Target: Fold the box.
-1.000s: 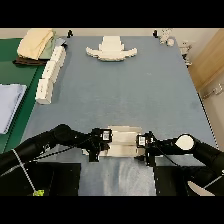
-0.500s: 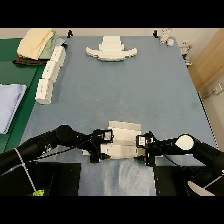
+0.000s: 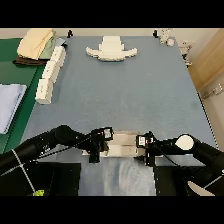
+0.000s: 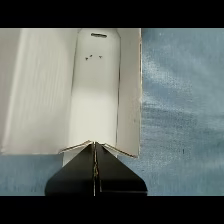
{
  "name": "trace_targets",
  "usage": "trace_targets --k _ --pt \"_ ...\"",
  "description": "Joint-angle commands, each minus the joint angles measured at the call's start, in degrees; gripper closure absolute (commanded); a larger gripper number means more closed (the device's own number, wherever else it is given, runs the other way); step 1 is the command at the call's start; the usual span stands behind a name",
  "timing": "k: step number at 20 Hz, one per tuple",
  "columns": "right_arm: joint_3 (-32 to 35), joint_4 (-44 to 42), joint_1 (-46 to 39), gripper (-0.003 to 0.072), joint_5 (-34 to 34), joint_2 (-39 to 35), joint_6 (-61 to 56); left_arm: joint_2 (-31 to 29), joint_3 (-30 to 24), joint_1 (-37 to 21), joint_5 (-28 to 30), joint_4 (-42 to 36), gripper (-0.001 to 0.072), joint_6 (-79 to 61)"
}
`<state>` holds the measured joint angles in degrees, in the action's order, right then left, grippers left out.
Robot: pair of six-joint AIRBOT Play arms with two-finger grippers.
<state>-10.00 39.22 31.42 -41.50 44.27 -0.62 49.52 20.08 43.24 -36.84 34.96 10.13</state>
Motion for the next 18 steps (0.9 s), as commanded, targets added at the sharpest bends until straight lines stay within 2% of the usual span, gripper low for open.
trace_targets --k 1,4,6,8,9,11,12,15,18 --pt "-0.1 0.0 0.0 0.0160 0.0 -0.1 0.0 -3.7 1.6 -0.1 -1.4 12.2 0.0696 17.5" --pt "-0.1 0.0 0.0 0.0160 0.0 -0.1 0.0 -9.8 3.7 -2.0 -4.9 22.9 0.0695 44.0" --pt "-0.1 0.0 0.0 0.0160 0.0 -0.1 0.0 -13.8 3.9 -6.1 -8.1 29.2 0.0695 64.4" --pt "-0.1 0.0 0.0 0.0160 0.0 -0.1 0.0 -16.3 3.9 -12.3 -15.5 35.2 0.0695 81.4" --pt "-0.1 0.0 0.0 0.0160 0.0 -0.1 0.0 -16.5 3.9 -16.2 -20.5 36.7 0.0695 85.2" --pt "-0.1 0.0 0.0 0.0160 0.0 -0.1 0.0 -15.8 3.7 -23.3 -27.5 36.6 0.0696 85.6" --pt "-0.1 0.0 0.0 0.0160 0.0 0.0 0.0 -15.0 3.4 -26.7 -28.9 35.3 0.0695 85.8" --pt "-0.1 0.0 0.0 0.0160 0.0 -0.1 0.0 -11.3 1.8 -33.4 -27.8 29.5 0.0695 85.2" --pt "-0.1 0.0 0.0 0.0161 0.0 -0.1 0.0 -5.9 0.6 -33.9 -26.7 20.0 0.0695 77.2"
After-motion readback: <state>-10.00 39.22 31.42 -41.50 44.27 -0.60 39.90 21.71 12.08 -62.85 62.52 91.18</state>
